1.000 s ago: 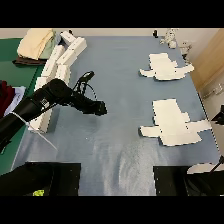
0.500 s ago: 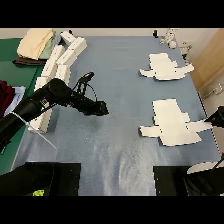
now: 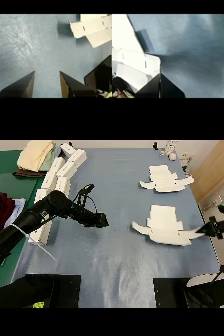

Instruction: Fold the box.

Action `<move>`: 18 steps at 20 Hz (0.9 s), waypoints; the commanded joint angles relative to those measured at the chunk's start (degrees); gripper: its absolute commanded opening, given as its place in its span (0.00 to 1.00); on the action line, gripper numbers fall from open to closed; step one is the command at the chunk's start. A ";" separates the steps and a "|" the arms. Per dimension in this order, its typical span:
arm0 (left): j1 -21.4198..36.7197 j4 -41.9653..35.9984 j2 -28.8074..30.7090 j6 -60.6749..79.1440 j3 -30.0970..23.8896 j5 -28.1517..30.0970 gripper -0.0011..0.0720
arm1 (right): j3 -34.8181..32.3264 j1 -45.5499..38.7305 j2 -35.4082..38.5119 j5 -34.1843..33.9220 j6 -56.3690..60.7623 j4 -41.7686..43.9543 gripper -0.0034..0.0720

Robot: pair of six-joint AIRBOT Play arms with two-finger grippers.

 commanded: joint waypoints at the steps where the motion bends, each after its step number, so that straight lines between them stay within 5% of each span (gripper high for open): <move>1: 0.04 0.35 0.04 0.24 0.00 0.28 0.66 | -1.18 6.58 2.21 1.77 2.21 10.47 0.04; 10: 7.89 2.49 0.02 3.32 0.00 -10.21 0.66 | -33.94 29.46 32.85 -18.75 14.97 11.41 0.04; 14: 10.93 2.51 0.02 4.76 0.00 -11.98 0.66 | -41.83 36.17 38.36 -24.61 18.45 10.21 0.05; 15: 11.15 2.51 0.02 4.79 0.00 -11.93 0.66 | -41.94 36.96 37.99 -25.03 18.60 9.94 0.08; 16: 11.13 2.51 0.02 4.83 0.00 -11.93 0.66 | -41.94 37.46 37.64 -25.51 18.60 10.21 0.29; 17: 11.10 2.47 0.02 4.85 0.00 -11.98 0.67 | -41.92 37.57 37.31 -25.99 18.58 10.56 0.37; 18: 11.13 2.47 0.02 4.83 0.00 -11.98 0.66 | -41.92 37.55 36.98 -26.38 18.56 10.60 0.37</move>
